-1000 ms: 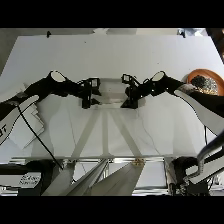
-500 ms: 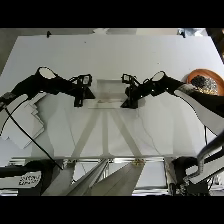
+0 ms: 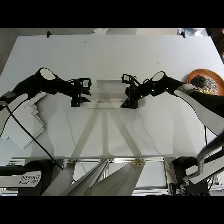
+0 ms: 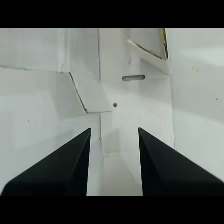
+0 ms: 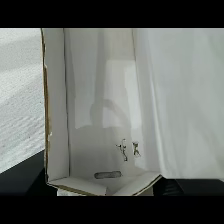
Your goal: Fold the box and place the chain.
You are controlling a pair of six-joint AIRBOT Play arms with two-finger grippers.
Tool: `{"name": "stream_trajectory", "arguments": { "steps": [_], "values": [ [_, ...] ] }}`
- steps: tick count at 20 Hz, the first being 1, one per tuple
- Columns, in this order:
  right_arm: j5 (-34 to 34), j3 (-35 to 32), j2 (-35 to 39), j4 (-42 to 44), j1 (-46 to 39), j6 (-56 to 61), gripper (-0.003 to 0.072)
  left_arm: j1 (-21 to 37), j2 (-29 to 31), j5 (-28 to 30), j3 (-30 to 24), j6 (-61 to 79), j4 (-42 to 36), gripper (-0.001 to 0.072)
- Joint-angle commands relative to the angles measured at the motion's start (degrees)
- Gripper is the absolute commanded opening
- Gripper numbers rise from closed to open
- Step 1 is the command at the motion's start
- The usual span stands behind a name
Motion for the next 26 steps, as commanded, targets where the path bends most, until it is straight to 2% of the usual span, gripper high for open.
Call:
{"name": "stream_trajectory", "arguments": {
  "steps": [1, 5, 11, 13, 17, 20, 23, 24, 25, 26],
  "values": [
    [0.00, 0.00, -0.04, 0.00, 0.00, 0.00, 0.0500, -1.42, -1.88, 1.55, 0.00, 0.35, -2.08, 0.0353],
    [0.00, 0.00, -0.04, 0.00, 0.00, 0.00, 0.0500, -3.72, -2.80, 1.22, 0.00, 0.79, -3.52, 0.0349],
    [0.00, 0.00, -0.04, 0.00, 0.00, 0.00, 0.0500, -4.15, -2.80, 0.66, 0.00, 5.42, -4.22, 0.0334],
    [0.00, 0.00, -0.04, 0.00, 0.00, 0.00, 0.0500, -4.15, -2.82, 0.79, 0.00, 7.13, -4.44, 0.0278],
    [0.00, 0.00, -0.04, 0.00, 0.00, 0.00, 0.0500, -4.15, -2.97, 3.69, 0.00, 9.05, -8.39, 0.0277],
    [0.00, 0.00, -0.04, 0.00, 0.00, 0.00, 0.0500, -4.17, -3.06, 3.80, 0.00, 9.44, -12.15, 0.0277],
    [0.00, 0.00, -0.04, 0.00, 0.00, 0.00, 0.0500, -4.15, -3.17, 3.65, 0.00, 9.35, -12.74, 0.0284],
    [0.00, 0.00, -0.04, 0.00, 0.00, 0.00, 0.0500, -4.17, -3.30, 3.65, 0.00, 9.22, -12.76, 0.0299],
    [0.00, -0.02, -0.04, 0.00, 0.00, 0.00, 0.0500, -4.17, -3.48, 3.65, 0.00, 9.22, -12.76, 0.0366],
    [0.00, 0.00, -0.04, 0.00, 0.00, 0.00, 0.0500, -4.17, -3.72, 3.67, 0.00, 9.22, -12.81, 0.0468]
  ]
}}
